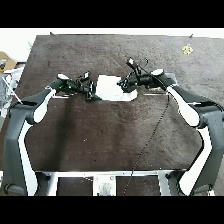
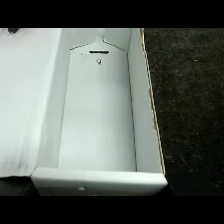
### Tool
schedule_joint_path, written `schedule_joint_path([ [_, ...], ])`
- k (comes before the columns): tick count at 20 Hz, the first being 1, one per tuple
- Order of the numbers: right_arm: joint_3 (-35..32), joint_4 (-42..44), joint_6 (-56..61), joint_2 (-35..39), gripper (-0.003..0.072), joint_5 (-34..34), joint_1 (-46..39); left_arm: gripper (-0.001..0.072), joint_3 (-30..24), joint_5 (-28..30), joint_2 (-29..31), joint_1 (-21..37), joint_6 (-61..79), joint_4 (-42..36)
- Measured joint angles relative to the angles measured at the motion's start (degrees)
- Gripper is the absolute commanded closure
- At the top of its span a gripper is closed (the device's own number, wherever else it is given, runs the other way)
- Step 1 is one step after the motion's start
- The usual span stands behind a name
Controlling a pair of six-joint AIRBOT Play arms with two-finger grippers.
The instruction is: Fold the box and place the chain.
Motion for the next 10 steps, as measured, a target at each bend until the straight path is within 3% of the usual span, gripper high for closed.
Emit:
schedule_joint_path([
  [6, 0.07, -4.24, 1.75, 8.50, 0.0667, 6.60, -1.75, 0.0425, 0.00, -0.02, 0.00, 0.00, -0.07, 0.02],
  [7, 0.07, -6.73, 3.04, 10.12, 0.0638, 8.09, -2.10, 0.0425, 0.00, -0.02, 0.00, 0.00, -0.07, 0.02],
  [8, 0.07, -9.75, 4.35, 11.32, 0.0478, 9.07, -2.27, 0.0425, 0.00, -0.02, 0.00, 0.00, -0.07, 0.02],
  [9, 0.02, -13.14, 5.44, 12.17, 0.0237, 9.81, -2.36, 0.0425, 0.00, -0.02, 0.00, 0.00, -0.07, 0.02],
  [10, -0.24, -16.74, 6.36, 12.68, 0.0119, 10.51, -2.36, 0.0425, 0.00, -0.02, 0.00, 0.00, -0.09, 0.02],
])
